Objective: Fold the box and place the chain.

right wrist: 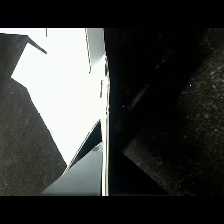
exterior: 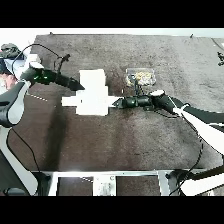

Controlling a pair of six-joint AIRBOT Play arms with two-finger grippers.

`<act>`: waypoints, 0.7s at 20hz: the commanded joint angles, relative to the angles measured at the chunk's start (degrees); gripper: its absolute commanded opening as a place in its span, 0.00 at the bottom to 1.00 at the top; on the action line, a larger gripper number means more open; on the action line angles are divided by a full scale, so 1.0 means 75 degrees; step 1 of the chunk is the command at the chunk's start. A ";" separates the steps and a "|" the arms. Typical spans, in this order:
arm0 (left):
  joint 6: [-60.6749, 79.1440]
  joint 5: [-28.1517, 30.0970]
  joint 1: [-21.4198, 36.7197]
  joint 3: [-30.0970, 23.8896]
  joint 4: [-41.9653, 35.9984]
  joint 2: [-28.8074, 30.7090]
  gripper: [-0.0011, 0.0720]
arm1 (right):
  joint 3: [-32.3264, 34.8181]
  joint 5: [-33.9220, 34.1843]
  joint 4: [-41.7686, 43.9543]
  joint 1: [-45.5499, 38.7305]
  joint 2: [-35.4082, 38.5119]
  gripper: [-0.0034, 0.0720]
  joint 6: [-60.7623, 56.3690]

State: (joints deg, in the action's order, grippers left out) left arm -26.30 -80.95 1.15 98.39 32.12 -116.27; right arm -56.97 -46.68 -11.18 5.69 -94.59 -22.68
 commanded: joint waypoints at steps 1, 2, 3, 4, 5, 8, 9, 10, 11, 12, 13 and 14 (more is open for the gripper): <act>0.0172 -0.0490 -0.0090 0.0038 0.0111 -0.0087 0.67 | -0.0009 -0.0006 -0.0012 0.0009 0.0000 0.03 0.0026; 0.0181 -0.0498 -0.0090 0.0041 0.0111 -0.0099 0.64 | -0.0009 -0.0003 -0.0012 0.0009 0.0000 0.03 0.0029; 0.0221 -0.0481 -0.0090 0.0041 0.0111 -0.0099 0.48 | -0.0009 0.0003 -0.0015 0.0009 0.0000 0.03 0.0029; 0.0323 -0.0469 -0.0090 0.0041 0.0111 -0.0099 0.44 | -0.0009 0.0003 -0.0015 0.0006 0.0000 0.03 0.0029; 0.0332 -0.0466 -0.0090 0.0041 0.0111 -0.0099 0.32 | -0.0009 0.0003 -0.0015 0.0006 0.0000 0.03 0.0032; 0.0431 -0.0443 -0.0090 0.0038 0.0102 -0.0099 0.17 | -0.0009 0.0035 -0.0076 0.0006 0.0000 0.03 0.0087; 0.0446 -0.0449 -0.0090 0.0038 0.0102 -0.0099 0.03 | -0.0009 0.0067 -0.0076 0.0006 0.0000 0.03 0.0087; 0.0568 -0.0475 -0.0090 0.0038 0.0102 -0.0099 0.03 | -0.0009 0.0085 -0.0073 0.0000 0.0000 0.06 0.0087; 0.0708 -0.0498 -0.0090 0.0038 0.0102 -0.0099 0.03 | -0.0009 0.0076 -0.0073 -0.0015 0.0000 0.34 0.0085; 0.0799 -0.0498 -0.0090 0.0038 0.0102 -0.0099 0.03 | -0.0009 0.0038 -0.0076 -0.0035 0.0009 0.48 0.0085; 0.1037 -0.0507 -0.0090 0.0038 0.0102 -0.0099 0.03 | -0.0009 -0.0029 -0.0073 -0.0087 0.0044 0.35 0.0085; 0.1262 -0.0557 -0.0090 0.0038 0.0096 -0.0099 0.03 | -0.0009 -0.0102 -0.0073 -0.0195 0.0108 0.34 0.0082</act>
